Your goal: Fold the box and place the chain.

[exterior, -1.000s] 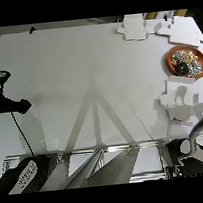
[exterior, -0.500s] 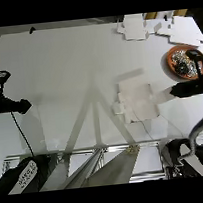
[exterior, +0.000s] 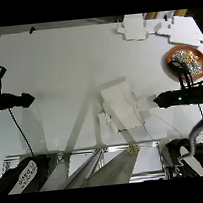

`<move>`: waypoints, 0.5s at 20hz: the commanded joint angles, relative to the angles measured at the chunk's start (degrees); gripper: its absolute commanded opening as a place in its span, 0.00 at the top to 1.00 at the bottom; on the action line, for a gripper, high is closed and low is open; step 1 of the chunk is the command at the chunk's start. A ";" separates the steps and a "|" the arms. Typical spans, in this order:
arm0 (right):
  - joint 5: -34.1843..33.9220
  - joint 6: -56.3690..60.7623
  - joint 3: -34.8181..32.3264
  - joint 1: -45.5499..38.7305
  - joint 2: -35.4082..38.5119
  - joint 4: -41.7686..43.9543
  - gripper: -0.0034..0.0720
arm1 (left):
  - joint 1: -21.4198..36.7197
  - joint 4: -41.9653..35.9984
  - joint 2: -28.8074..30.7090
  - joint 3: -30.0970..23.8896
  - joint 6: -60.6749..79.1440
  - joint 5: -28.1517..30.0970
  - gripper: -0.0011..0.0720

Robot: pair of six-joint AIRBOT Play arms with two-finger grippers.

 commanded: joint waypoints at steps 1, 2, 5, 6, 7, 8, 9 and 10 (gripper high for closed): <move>-2.97 -0.37 -0.76 1.70 0.28 0.55 0.93 | -0.04 -14.73 -0.11 0.00 -3.80 0.59 0.04; -3.78 -0.66 -0.76 2.10 0.31 0.55 0.93 | -0.07 -17.66 -0.11 0.00 -3.89 -1.05 0.04; -6.49 -0.66 -0.76 3.82 0.28 0.50 0.93 | -1.22 -20.74 -0.70 0.00 -3.30 -3.26 0.04; -7.15 -0.63 -0.76 4.50 0.28 0.52 0.93 | -2.32 -20.72 -1.27 0.00 -3.08 -3.30 0.04; -7.37 -0.61 -0.76 5.16 0.28 0.55 0.93 | -3.89 -20.74 -2.10 0.00 -1.51 -3.67 0.04; -7.52 -0.61 -0.76 5.86 0.28 0.55 0.93 | -6.36 -20.74 -3.26 0.00 1.05 -3.72 0.06; -7.54 -0.61 -0.76 6.60 0.28 0.55 0.93 | -9.40 -20.76 -4.48 0.00 5.03 -3.69 0.19; -7.54 -0.61 -0.76 7.41 0.28 0.55 0.93 | -13.29 -20.76 -5.81 0.00 11.32 -3.52 0.37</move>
